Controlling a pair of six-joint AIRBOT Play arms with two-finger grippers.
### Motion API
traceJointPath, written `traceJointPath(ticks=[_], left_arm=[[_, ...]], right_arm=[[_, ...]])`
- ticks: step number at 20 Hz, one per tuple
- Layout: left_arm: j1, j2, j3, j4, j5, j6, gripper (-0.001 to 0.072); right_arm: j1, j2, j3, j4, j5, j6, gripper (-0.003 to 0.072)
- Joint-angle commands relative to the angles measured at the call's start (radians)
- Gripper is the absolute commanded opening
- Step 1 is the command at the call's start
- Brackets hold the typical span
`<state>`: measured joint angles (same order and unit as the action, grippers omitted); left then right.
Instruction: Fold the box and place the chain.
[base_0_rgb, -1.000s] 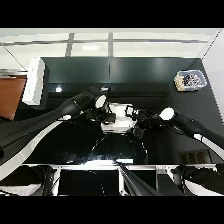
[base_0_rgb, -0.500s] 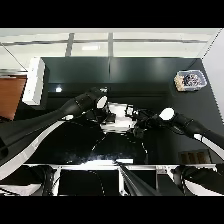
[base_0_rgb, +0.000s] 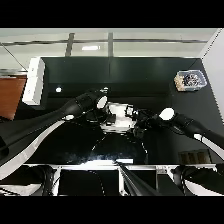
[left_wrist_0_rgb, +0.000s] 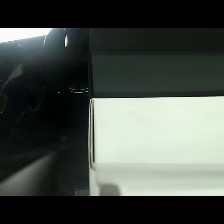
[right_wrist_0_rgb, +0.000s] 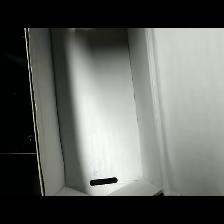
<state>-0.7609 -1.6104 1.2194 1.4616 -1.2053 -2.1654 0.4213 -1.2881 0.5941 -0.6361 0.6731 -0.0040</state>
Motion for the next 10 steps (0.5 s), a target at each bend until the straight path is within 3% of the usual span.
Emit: traceJointPath(ticks=[1,4,5,7,9,10], left_arm=[[0.003,0.001,0.001,0.001,0.001,-0.001,0.0352],[0.009,0.002,0.001,0.003,-0.002,-0.001,0.0327],[0.010,0.003,0.001,0.003,-0.004,-0.001,0.0274],[0.010,0.007,0.001,0.003,-0.002,-0.001,0.0235],[0.011,0.010,0.001,0.004,0.005,0.000,0.0034],[0.011,0.010,0.001,0.004,0.008,0.001,0.0029]], right_arm=[[0.000,0.000,0.000,0.000,0.000,0.000,0.0016],[0.000,0.000,0.000,0.000,0.000,0.000,0.0017],[0.000,0.000,0.000,0.000,0.000,0.000,0.0016],[0.000,0.000,0.000,0.000,0.000,0.000,0.0016],[0.000,0.000,0.000,0.000,0.000,0.000,0.0016],[0.000,0.000,0.000,0.000,0.000,0.000,0.0016]])
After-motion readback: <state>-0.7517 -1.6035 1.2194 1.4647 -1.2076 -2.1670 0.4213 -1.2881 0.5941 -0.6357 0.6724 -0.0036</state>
